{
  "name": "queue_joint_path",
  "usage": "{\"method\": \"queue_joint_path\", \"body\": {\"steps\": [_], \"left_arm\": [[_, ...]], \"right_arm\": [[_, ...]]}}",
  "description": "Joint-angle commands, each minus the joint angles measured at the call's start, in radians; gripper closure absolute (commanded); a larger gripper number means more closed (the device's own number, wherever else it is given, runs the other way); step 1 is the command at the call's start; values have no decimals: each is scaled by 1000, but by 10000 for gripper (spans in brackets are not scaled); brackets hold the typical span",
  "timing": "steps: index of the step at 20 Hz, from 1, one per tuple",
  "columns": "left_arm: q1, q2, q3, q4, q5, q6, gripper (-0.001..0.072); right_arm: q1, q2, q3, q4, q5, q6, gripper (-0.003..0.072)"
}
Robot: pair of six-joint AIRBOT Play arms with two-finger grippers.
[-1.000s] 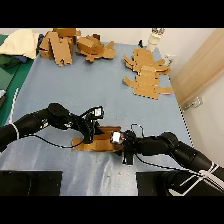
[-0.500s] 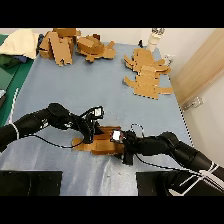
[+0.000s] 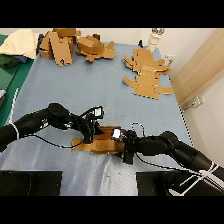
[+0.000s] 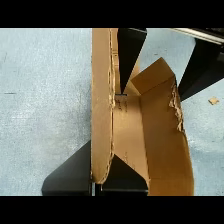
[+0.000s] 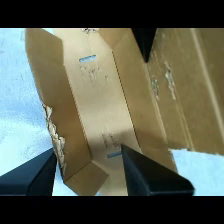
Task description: Fold the box.
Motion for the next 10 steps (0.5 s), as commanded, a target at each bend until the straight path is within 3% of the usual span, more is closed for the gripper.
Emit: {"method": "queue_joint_path", "body": {"steps": [1, 10], "left_arm": [[1, 0, 0, 0, -1, 0, 695], [1, 0, 0, 0, -17, 0, 696]], "right_arm": [[-1, 0, 1, -21, 16, -36, 34], [-10, 0, 36, -128, 48, -8, 34]]}}
